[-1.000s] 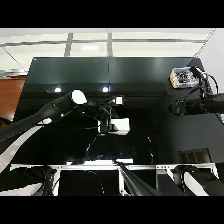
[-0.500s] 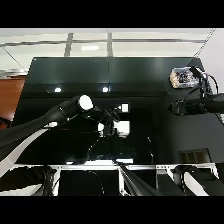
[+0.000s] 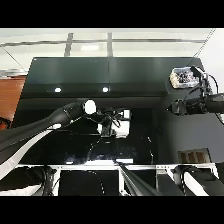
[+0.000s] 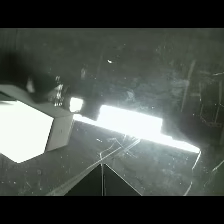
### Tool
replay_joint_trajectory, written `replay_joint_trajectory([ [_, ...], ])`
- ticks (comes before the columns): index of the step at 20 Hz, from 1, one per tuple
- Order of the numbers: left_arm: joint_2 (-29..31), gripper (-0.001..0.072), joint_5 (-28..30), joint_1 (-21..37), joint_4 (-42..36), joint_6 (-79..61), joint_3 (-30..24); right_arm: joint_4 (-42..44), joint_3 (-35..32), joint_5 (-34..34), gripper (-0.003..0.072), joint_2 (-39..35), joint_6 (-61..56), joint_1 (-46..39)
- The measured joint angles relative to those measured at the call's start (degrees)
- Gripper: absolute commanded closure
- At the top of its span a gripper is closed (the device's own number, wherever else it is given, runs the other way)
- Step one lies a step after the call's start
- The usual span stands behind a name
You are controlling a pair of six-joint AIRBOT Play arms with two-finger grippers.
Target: Fold the box and place the chain.
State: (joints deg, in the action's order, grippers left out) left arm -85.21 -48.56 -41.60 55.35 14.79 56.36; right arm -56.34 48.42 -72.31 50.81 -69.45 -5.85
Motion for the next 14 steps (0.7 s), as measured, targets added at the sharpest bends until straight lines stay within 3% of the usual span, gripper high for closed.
replay_joint_trajectory([
  [2, 0.3, 0.0304, -0.6, 0.0, 1.3, 0.4, 0.0, 0.4, 0.0, 0.4, 0.0668, 0.0, 0.0, 0.0],
  [8, 3.1, 0.0308, -2.4, 2.6, 3.3, 4.1, 0.0, 0.8, 0.0, 1.0, 0.0668, 0.0, 0.0, 0.0],
  [11, 4.8, 0.0308, -2.5, 8.1, 3.4, 6.2, 0.2, 0.8, 0.0, 1.4, 0.0667, 0.0, 0.0, 0.0],
  [14, 5.5, 0.0308, -0.5, 17.2, 3.6, 10.6, 0.9, 0.8, 0.0, 1.7, 0.0668, 0.0, -0.3, 0.0],
])
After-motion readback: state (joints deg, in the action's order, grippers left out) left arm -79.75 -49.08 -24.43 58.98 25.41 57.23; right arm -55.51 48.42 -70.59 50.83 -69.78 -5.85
